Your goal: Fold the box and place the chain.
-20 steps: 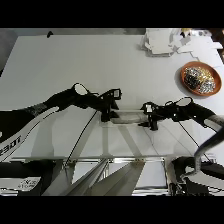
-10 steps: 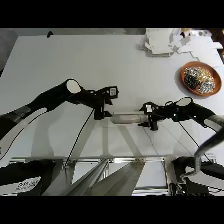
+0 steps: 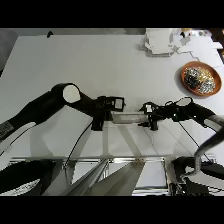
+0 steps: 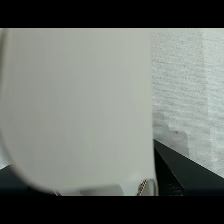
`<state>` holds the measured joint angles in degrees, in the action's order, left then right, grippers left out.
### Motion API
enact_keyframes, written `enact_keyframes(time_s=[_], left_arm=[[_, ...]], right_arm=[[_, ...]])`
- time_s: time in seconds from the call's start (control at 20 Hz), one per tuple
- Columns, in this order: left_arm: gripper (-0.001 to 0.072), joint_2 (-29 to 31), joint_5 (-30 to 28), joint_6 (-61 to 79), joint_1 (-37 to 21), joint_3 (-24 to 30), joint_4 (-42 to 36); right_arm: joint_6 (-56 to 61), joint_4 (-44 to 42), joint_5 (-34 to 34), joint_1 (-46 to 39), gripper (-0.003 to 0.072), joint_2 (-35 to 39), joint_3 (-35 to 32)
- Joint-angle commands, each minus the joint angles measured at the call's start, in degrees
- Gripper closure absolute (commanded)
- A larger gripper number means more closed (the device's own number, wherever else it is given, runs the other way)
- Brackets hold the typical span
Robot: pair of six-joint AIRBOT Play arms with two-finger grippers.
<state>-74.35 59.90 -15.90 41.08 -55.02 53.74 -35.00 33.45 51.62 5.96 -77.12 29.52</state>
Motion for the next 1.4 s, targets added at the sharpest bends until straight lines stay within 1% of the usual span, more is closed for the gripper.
enact_keyframes(time_s=[0.0, 0.1, 0.25, 0.35, 0.4, 0.7, 0.85, 1.0, 1.15, 1.25, 1.35], left_arm=[[0.0704, -2.32, -4.24, -1.31, 5.05, -0.07, -1.9], [0.0704, -3.58, -11.5, -2.08, 5.44, -0.07, -3.91], [0.0704, -3.65, -23.56, -8.59, 5.07, -0.07, -4.04], [0.0704, -3.65, -29.09, -11.65, 4.52, -0.07, -4.04], [0.0704, -3.65, -30.56, -11.58, 4.24, -0.09, -4.04], [0.0704, -3.98, -31.17, -11.61, 1.73, -0.07, -3.98], [0.07, -6.69, -29.62, -11.63, -0.48, -0.07, -4.26], [0.07, -10.03, -27.69, -11.56, -0.26, -0.07, -4.46], [0.07, -12.57, -27.02, -11.52, -0.15, -0.07, -5.29], [0.07, -12.94, -27.02, -11.23, -0.15, -0.09, -5.27], [0.07, -11.85, -26.97, -11.13, -0.46, -0.09, -4.9]], right_arm=[[0.02, -0.02, 0.0, 0.0, 0.0242, -0.02, -0.02], [0.02, -0.02, 0.0, 0.0, 0.0242, -0.02, -0.02], [0.02, -0.02, 0.0, 0.0, 0.0242, -0.02, -0.02], [0.02, -0.02, 0.0, 0.0, 0.0242, -0.02, -0.02], [0.02, -0.02, 0.0, 0.0, 0.0242, -0.02, -0.02], [0.02, -0.02, 0.0, 0.0, 0.0242, -0.02, -0.02], [0.02, -0.02, 0.0, 0.0, 0.0242, -0.02, -0.02], [0.02, -0.02, 0.0, 0.0, 0.0242, -0.02, -0.02], [0.02, -0.02, 0.0, 0.0, 0.0242, -0.02, -0.02], [0.02, -0.02, 0.0, 0.0, 0.0242, -0.02, -0.02], [0.02, -0.02, 0.0, 0.0, 0.0242, -0.02, -0.02]])
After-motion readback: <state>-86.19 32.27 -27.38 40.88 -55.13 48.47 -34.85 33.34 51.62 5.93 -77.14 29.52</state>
